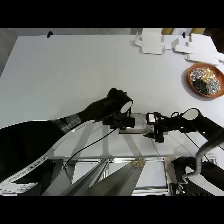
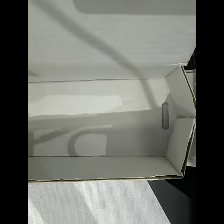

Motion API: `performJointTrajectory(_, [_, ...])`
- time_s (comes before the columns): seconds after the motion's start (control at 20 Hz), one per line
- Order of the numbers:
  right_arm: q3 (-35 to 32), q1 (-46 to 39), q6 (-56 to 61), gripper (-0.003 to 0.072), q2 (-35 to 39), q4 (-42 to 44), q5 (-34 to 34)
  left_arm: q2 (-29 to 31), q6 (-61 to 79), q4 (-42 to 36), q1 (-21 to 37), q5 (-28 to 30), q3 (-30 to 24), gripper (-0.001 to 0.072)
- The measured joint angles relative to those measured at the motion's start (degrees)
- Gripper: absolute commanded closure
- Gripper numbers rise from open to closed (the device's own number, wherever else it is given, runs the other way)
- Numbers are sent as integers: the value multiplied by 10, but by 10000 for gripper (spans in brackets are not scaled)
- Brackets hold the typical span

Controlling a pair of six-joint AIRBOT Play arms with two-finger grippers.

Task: Fold the box and place the chain.

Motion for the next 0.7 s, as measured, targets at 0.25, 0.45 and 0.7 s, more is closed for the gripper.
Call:
performJointTrajectory(0.25, [0, 0, 0, 224, 0, 0, 0, 71, 75, -22, 28, -8, 0, 346])
performJointTrajectory(0.45, [0, 0, 1, 224, 0, 0, 0, 136, 174, -32, 50, -31, -7, 78])
performJointTrajectory(0.7, [0, 0, 2, 224, 0, 0, 1, 225, 514, -71, 88, -6, -111, 20])
